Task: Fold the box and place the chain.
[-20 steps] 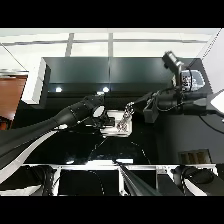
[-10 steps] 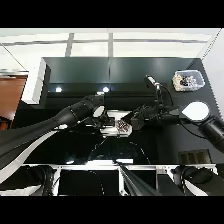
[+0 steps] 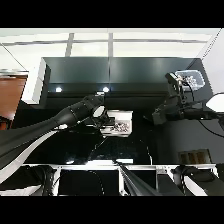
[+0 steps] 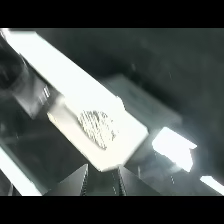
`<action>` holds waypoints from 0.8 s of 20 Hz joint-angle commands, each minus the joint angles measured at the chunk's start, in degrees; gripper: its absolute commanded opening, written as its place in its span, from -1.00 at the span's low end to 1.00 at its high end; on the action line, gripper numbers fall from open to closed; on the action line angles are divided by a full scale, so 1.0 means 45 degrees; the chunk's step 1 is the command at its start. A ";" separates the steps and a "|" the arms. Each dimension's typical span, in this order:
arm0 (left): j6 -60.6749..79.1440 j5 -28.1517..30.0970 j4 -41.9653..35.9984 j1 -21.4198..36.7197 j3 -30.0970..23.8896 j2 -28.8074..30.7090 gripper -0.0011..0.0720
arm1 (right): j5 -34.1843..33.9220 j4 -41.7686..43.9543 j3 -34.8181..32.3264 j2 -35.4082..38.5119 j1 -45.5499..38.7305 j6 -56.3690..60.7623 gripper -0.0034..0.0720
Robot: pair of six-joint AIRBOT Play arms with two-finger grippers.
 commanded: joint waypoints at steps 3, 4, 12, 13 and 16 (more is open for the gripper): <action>0.0000 0.0243 0.0000 0.0010 0.0010 -0.0034 -0.89 | -0.0534 -0.1039 -0.0554 0.0073 -0.0568 -0.0180 -0.30; -0.0005 0.0272 -0.0005 0.0010 0.0010 -0.0034 -0.89 | -0.0792 -0.1044 -0.0597 0.0073 -0.0568 -0.0199 -0.30; 0.1010 0.0053 0.0194 -0.0015 0.0461 0.1617 0.60 | -0.0816 -0.2365 -0.0607 0.0073 -0.0573 -0.0204 -0.30; 0.1826 -0.0403 0.0607 -0.0010 0.0427 0.2215 0.60 | -0.0811 -0.2380 -0.0607 0.0073 -0.0573 -0.0199 -0.30; 0.2181 -0.1015 0.2584 0.0665 -0.0699 0.4308 0.60 | -0.0835 -0.2409 -0.0607 0.0073 -0.0573 -0.0175 -0.30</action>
